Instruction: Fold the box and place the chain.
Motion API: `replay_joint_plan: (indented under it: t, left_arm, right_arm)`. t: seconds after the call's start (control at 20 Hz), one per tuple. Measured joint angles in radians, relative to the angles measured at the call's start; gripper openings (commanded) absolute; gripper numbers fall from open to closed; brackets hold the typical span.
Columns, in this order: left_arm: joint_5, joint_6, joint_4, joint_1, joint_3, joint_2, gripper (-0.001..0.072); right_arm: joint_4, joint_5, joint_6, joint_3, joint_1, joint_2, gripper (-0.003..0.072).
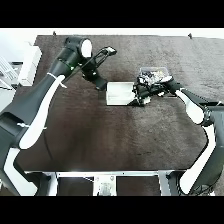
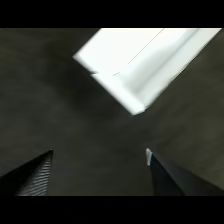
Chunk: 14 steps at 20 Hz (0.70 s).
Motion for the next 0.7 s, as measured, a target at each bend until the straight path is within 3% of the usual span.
replay_joint_plan:
  t: [0.1, 0.2, 0.25, 0.3, 0.35, 0.5, 0.7]
  left_arm:
    - [0.026, 0.217, -0.031, 0.048, -0.054, 0.004, 0.0398]
    - [0.062, 0.439, -0.155, 0.120, -0.113, 0.010, 0.0400]
    - [0.072, 0.550, -0.241, 0.157, -0.146, 0.009, 0.0486]
    - [0.079, 0.667, -0.341, 0.195, -0.182, 0.007, 0.0640]
    - [0.092, 0.790, -0.447, 0.231, -0.225, 0.003, 0.0714]
    - [0.174, 1.052, -0.644, 0.291, -0.338, -0.014, 0.0716]
    - [0.230, 1.258, -0.775, 0.310, -0.402, -0.049, 0.0718]
  right_arm:
    - [0.000, 0.000, 0.000, 0.000, 0.000, 0.000, 0.0587]
    - [0.000, 0.000, 0.000, 0.000, 0.000, 0.000, 0.0587]
    - [0.000, 0.000, 0.000, 0.000, 0.000, 0.000, 0.0587]
    - [0.000, 0.000, 0.000, 0.000, 0.000, 0.000, 0.0587]
    - [0.000, 0.000, 0.000, 0.000, 0.000, 0.000, 0.0587]
    - [0.000, 0.000, 0.000, 0.000, 0.000, 0.000, 0.0587]
    - [0.000, 0.000, 0.000, 0.000, 0.000, 0.000, 0.0587]
